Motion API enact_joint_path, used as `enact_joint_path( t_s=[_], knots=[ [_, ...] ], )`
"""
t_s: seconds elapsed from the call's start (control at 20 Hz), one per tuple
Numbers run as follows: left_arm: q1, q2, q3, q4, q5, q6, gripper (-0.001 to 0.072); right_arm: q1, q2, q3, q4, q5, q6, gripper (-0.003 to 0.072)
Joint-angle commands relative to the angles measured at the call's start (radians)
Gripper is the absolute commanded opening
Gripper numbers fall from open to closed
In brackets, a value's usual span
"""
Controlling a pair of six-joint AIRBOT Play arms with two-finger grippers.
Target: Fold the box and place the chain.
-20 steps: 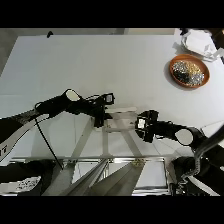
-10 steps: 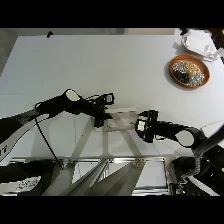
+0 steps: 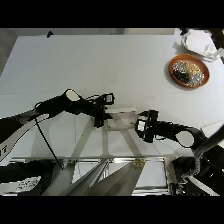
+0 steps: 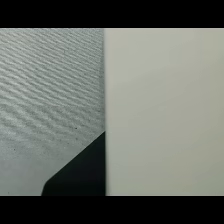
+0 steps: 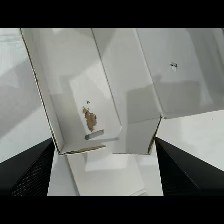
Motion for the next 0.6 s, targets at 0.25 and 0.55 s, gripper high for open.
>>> enact_joint_path(
  t_s=[0.25,0.55],
  knots=[
    [0.000,0.000,0.000,0.000,0.000,0.000,0.0011,0.001,0.001,0.011,0.002,0.022,0.006,0.0673],
    [0.000,0.000,0.000,0.000,0.000,0.000,0.0011,-0.072,0.000,0.020,0.032,0.055,-0.100,0.0674]
  ],
)
